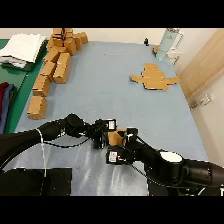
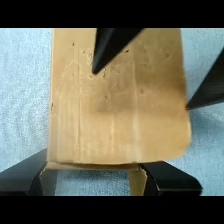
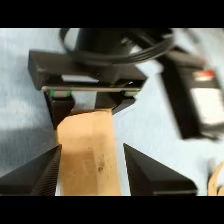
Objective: Fold the box.
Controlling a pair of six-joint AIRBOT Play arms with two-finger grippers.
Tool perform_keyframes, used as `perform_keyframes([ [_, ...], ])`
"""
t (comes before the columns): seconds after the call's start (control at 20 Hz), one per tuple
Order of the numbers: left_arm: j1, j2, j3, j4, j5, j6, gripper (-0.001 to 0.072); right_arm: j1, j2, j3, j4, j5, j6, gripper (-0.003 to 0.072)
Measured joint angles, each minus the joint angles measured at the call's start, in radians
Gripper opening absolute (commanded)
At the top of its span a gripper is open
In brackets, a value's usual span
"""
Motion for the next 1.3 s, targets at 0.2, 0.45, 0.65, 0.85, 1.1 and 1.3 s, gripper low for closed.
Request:
perform_keyframes([
  [0.2,0.0,0.0,0.0,0.0,0.0,0.0,0.0524,0.0,-0.055,-0.002,-0.032,0.027,0.0,0.0502],
  [0.45,0.0,0.0,0.0,0.0,0.0,0.0,0.0524,0.0,-0.083,-0.002,-0.05,0.038,0.0,0.0501],
  [0.65,0.0,0.0,0.0,0.0,0.0,0.0,0.0524,0.0,-0.113,-0.002,-0.068,0.041,0.0,0.0501],
  [0.85,0.0,0.0,0.0,0.0,0.0,0.0,0.0523,0.0,-0.127,-0.002,-0.086,0.041,0.0,0.0501],
  [1.1,0.0,0.0,0.0,0.0,0.0,0.0,0.0524,-0.026,-0.133,-0.002,-0.116,0.032,0.0,0.045],
  [1.3,0.0,0.0,0.0,-0.002,0.004,-0.002,0.0524,-0.047,-0.134,0.0,-0.127,0.038,0.0,0.0403],
])
